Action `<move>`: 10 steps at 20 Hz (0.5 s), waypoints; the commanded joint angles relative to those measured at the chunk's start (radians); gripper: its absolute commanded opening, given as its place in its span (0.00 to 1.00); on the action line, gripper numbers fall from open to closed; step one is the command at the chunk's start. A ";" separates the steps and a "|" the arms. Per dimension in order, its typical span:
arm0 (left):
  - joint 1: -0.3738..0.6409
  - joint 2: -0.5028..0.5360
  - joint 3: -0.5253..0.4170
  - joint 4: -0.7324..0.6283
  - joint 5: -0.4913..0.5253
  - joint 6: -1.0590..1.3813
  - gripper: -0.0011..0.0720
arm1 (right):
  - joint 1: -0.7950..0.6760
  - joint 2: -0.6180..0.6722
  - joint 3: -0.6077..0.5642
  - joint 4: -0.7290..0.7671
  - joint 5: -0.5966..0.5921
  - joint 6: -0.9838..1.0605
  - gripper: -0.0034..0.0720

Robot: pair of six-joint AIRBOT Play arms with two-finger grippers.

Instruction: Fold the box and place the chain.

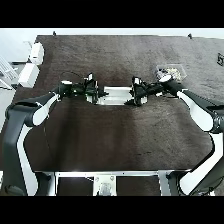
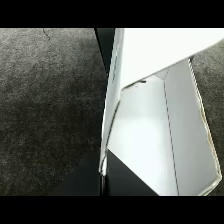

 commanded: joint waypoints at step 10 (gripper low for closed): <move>0.001 0.000 0.000 -0.002 0.003 -0.001 0.05 | -0.011 -0.026 0.022 0.007 -0.017 -0.036 0.88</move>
